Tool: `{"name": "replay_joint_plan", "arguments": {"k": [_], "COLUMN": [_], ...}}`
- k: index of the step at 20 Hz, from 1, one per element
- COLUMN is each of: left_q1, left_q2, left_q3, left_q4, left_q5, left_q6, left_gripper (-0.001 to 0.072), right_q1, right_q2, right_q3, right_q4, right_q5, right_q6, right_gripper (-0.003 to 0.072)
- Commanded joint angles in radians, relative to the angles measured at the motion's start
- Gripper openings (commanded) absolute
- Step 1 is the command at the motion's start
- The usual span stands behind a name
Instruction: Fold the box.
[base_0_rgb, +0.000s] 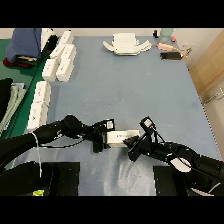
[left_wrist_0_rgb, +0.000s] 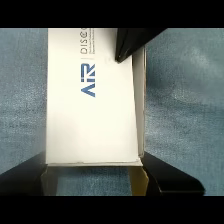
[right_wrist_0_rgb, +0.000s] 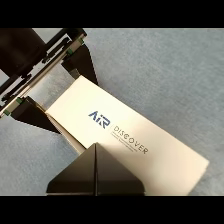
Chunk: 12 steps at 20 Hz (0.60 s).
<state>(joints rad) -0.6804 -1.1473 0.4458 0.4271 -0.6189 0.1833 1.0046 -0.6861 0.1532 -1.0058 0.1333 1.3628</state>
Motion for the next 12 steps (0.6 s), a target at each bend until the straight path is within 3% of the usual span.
{"name": "replay_joint_plan", "arguments": {"k": [1,8,12], "left_q1": [0.001,0.001,0.001], "left_q2": [0.0,0.0,0.0], "left_q3": [0.0,0.0,0.0], "left_q4": [-0.001,-0.001,-0.001], "left_q5": [-0.002,-0.002,-0.002], "left_q6": [0.0,0.0,0.0], "left_gripper": [0.0468,0.0468,0.0468], "right_q1": [0.001,-0.051,-0.198], "right_q2": [0.033,0.148,0.129], "right_q3": [0.004,0.089,0.182], "right_q4": [-0.001,-0.175,-0.343], "right_q5": [-0.005,0.017,0.22], "right_q6": [0.0,-0.002,0.016], "right_gripper": [0.0002,0.004,0.004]}}
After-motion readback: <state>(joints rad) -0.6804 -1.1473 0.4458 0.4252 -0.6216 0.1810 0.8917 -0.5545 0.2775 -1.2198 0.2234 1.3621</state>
